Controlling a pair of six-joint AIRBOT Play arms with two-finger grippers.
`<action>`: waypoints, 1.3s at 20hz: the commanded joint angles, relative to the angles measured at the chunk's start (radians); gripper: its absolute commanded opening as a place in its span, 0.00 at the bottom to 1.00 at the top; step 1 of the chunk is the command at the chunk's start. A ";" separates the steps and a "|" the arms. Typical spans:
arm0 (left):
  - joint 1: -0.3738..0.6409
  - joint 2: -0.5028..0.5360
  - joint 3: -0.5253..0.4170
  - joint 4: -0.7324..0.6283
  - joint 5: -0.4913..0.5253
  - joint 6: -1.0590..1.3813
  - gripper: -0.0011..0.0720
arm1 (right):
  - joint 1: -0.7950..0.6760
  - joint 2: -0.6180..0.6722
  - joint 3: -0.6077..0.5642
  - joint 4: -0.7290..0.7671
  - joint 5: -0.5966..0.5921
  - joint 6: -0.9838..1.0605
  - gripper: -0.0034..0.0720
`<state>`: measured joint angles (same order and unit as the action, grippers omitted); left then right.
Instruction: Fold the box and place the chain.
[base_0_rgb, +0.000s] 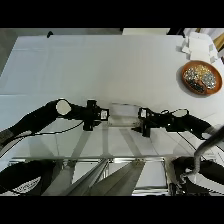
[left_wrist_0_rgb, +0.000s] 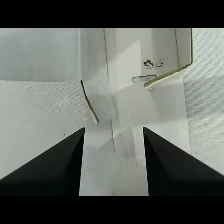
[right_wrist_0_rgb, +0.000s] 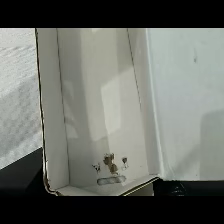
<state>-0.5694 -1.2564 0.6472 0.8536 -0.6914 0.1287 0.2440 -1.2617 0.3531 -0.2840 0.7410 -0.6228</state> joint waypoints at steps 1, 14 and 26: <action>-0.010 -0.042 -0.001 -0.009 -0.017 0.029 0.51 | 0.000 0.001 0.000 0.000 0.000 0.000 0.59; -0.084 -0.057 0.000 -0.111 0.009 0.033 0.20 | 0.000 0.000 0.000 0.000 0.000 0.000 0.59; -0.170 -0.058 -0.001 -0.170 0.144 0.032 0.20 | 0.000 0.000 0.000 0.000 0.000 0.000 0.59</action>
<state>-0.7143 -1.3132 0.6468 0.6949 -0.5850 0.1612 0.2440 -1.2617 0.3531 -0.2844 0.7422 -0.6228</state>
